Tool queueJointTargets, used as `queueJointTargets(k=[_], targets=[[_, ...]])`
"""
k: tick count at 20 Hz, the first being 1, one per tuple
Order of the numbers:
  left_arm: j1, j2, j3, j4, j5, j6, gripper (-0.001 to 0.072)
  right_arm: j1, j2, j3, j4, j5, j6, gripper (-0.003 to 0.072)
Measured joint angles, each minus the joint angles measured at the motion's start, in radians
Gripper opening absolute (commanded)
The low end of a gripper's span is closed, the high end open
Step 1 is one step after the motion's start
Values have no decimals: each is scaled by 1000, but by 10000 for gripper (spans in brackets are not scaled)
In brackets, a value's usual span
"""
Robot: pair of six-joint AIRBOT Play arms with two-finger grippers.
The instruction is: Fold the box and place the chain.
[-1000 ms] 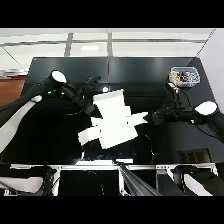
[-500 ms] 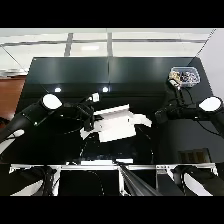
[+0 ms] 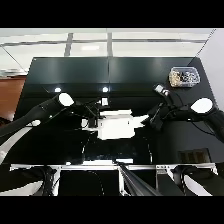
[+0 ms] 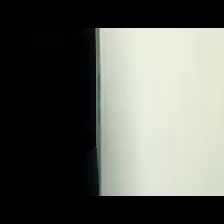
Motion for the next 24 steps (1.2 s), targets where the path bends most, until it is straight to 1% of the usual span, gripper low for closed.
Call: queueJointTargets(k=[5,8,13,20,24], targets=[[0,-19,11,5,-1,5,26,99,-49,-22,-18,-65,-146,702],[0,-21,13,6,-2,6,26,142,-70,-26,-92,-79,-200,703],[0,-23,13,7,-1,6,26,195,-85,-35,-143,-80,-261,700],[0,-23,13,7,-1,7,26,311,-127,-40,-127,-153,-335,699],[0,-23,13,7,-1,6,26,339,-139,-40,-42,-208,-341,699]])
